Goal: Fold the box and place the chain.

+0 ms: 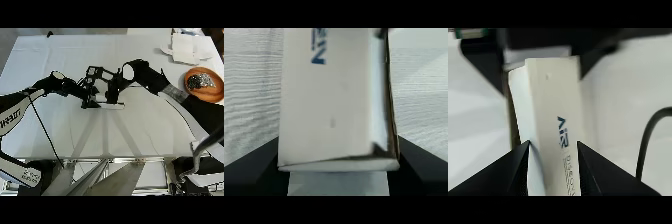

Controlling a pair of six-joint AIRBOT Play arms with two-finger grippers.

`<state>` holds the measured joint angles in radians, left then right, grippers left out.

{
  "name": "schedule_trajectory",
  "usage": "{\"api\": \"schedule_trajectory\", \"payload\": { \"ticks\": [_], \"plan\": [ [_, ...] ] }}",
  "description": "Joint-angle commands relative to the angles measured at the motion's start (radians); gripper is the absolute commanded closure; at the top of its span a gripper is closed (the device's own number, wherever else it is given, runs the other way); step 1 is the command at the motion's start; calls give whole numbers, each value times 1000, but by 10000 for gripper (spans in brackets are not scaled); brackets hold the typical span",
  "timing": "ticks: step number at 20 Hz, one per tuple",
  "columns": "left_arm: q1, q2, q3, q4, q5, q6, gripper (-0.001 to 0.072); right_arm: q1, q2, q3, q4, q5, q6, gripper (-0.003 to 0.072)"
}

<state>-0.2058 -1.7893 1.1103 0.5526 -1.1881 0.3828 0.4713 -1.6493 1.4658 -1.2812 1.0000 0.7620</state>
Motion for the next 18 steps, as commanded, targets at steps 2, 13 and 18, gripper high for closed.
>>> {"api": "schedule_trajectory", "payload": {
  "ticks": [2,13,18],
  "plan": [
    [0,0,0,2,-5,1,389,1,30,-2,-31,-51,0,401],
    [0,0,0,2,-5,1,389,30,34,-157,-15,-65,19,388],
    [0,0,0,2,-5,1,389,30,53,-157,-13,-69,19,272]
  ]
}}
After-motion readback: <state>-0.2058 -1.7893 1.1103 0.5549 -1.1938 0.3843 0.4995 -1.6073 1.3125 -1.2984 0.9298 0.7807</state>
